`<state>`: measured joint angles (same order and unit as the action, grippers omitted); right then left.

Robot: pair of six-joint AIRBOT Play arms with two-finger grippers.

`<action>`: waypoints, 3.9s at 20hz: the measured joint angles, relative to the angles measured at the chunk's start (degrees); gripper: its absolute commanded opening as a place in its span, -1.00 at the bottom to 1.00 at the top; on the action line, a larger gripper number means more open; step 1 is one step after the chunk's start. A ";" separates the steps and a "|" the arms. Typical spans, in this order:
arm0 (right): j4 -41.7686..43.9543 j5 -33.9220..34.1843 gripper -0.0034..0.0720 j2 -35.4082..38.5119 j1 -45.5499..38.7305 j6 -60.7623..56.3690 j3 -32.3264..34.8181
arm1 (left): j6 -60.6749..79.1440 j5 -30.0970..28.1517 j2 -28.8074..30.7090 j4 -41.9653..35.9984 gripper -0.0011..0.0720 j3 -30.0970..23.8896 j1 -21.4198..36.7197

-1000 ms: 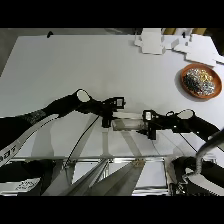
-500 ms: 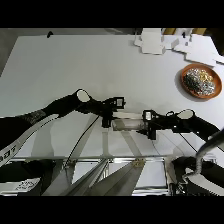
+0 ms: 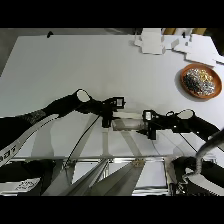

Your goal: Fold the box and place the chain.

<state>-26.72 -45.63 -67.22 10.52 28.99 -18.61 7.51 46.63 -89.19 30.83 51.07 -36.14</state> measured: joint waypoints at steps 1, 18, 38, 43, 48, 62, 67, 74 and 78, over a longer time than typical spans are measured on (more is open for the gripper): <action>-0.02 -0.02 0.16 0.00 0.00 0.00 0.00 | 0.00 0.11 0.00 -0.04 -0.72 0.00 0.00; 0.17 0.15 0.16 -0.07 0.02 -0.22 0.04 | -19.67 4.66 13.14 19.15 -0.48 -0.07 1.84; 0.00 0.00 0.16 -0.07 0.02 0.00 0.04 | -42.07 -20.28 12.15 11.72 -0.97 0.72 -13.16; 0.00 -0.07 0.16 -0.07 0.00 0.00 0.04 | -42.45 -21.20 6.38 9.05 -0.96 1.29 -9.22; -0.02 0.02 0.16 -0.09 0.00 0.04 0.04 | -42.56 -13.11 9.90 12.79 -0.96 1.42 -6.78; -0.02 -0.02 0.16 -0.09 0.00 0.04 0.02 | -42.51 13.05 14.47 25.31 -0.97 -1.70 -3.89; -0.02 -0.02 0.16 -0.09 0.00 0.02 0.04 | -39.36 11.45 15.54 26.60 -0.33 -5.31 -0.87; -0.02 -0.02 0.16 -0.09 0.00 0.02 0.02 | -24.52 4.09 15.43 23.26 -0.09 -7.30 -0.02; -0.02 -0.02 0.16 -0.09 0.00 0.02 0.04 | -19.91 1.27 13.70 21.81 0.17 -7.48 -0.33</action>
<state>-26.74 -45.65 -67.31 10.52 29.02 -18.57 -12.40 47.90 -75.48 52.64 43.59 -36.47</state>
